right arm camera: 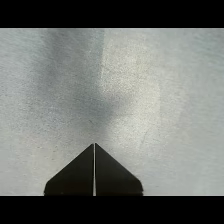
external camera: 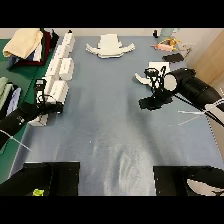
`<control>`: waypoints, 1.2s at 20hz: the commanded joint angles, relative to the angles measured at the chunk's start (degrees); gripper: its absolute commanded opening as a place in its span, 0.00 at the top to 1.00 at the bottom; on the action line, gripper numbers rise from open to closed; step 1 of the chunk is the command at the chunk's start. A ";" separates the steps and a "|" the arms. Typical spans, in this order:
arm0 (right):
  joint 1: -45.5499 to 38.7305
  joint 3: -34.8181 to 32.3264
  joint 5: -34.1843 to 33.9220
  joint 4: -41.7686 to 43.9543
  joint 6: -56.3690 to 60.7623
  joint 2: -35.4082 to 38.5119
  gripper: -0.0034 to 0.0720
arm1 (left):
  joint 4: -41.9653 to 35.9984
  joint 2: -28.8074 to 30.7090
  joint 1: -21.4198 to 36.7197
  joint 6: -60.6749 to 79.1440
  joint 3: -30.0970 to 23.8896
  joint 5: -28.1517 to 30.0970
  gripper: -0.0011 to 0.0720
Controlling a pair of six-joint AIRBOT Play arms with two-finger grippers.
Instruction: Fold the box.
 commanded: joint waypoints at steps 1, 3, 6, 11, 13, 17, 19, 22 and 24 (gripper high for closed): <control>-0.02 0.04 0.02 0.00 0.00 -0.02 0.95 | -0.57 -4.00 0.02 -2.25 5.09 -2.16 0.27; -0.02 0.04 0.02 0.00 0.02 -0.02 0.95 | -0.57 -8.22 0.00 -2.97 9.62 -3.98 0.27; -0.02 0.04 0.00 0.00 0.00 -0.02 0.95 | -0.57 -14.47 0.00 -4.74 15.82 -5.25 0.27; -0.02 0.04 0.00 0.00 0.00 -0.02 0.95 | -0.55 -21.84 0.02 -5.51 22.99 -5.07 0.27; -0.02 0.04 0.02 0.00 0.00 -0.02 0.95 | -0.57 -24.26 0.00 -5.51 25.14 -5.11 0.27; -0.02 0.04 0.02 0.00 0.02 -0.02 0.95 | -0.46 -28.20 0.00 -5.22 28.74 -4.87 0.27; -0.02 0.04 0.02 0.00 0.00 -0.02 0.95 | -0.33 -29.51 0.02 -5.20 29.68 -3.78 0.27; -0.02 0.04 0.02 0.00 0.00 -0.02 0.95 | -0.33 -30.95 0.00 -5.20 29.77 -2.40 0.27; -0.02 0.04 0.00 0.00 0.00 -0.02 0.95 | -0.33 -31.12 0.02 -5.20 29.77 -2.47 0.27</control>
